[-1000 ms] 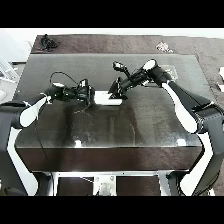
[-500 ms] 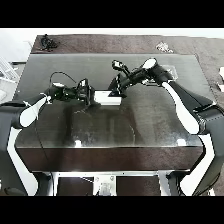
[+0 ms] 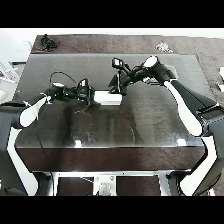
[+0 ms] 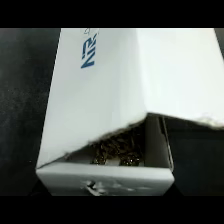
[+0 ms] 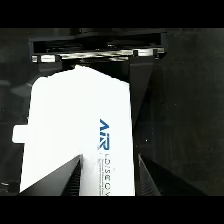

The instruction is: Fold the box and place the chain.

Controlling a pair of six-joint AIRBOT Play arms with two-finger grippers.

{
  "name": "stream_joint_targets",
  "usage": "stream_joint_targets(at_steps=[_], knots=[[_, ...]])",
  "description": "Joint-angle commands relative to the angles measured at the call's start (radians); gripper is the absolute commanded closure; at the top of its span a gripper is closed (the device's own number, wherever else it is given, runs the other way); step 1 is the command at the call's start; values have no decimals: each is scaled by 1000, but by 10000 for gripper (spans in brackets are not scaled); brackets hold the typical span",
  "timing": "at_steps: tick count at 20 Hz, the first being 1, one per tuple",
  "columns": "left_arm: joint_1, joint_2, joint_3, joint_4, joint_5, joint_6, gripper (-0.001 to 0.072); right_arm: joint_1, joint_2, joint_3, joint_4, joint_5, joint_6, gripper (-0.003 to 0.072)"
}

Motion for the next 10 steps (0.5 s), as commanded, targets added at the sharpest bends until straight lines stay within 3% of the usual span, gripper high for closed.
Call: stream_joint_targets(at_steps=[1,10], knots=[[0,0,0,0,-1,0,248,2,8,-2,13,20,6,274],[0,0,0,0,-1,0,248,2,9,-48,26,66,36,274]])
